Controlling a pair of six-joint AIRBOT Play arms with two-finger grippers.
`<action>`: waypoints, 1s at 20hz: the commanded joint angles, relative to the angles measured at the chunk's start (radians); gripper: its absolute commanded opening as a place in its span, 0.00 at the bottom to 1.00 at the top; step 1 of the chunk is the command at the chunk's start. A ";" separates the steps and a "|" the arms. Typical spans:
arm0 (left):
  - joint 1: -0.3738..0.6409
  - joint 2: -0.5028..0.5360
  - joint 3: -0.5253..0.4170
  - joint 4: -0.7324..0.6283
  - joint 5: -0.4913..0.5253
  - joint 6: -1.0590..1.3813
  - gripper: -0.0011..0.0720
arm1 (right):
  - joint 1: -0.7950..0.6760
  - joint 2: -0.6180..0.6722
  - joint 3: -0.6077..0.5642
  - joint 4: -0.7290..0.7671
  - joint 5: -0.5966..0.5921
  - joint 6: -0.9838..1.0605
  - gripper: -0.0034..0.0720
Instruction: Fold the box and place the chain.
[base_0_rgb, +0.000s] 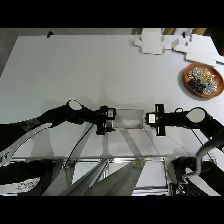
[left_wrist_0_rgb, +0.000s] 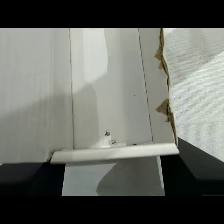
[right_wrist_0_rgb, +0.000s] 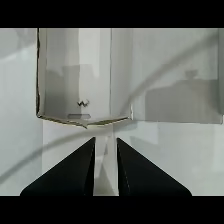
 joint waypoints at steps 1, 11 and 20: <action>0.000 0.001 0.000 0.000 0.000 0.000 0.22 | 0.024 -0.040 -0.005 0.063 -0.008 -0.021 0.26; 0.000 0.001 0.000 0.000 0.000 0.000 0.22 | 0.069 -0.166 -0.005 0.256 -0.036 -0.072 0.40; 0.000 0.001 0.000 0.000 0.000 0.000 0.22 | -0.047 0.023 -0.005 0.028 0.071 0.135 0.49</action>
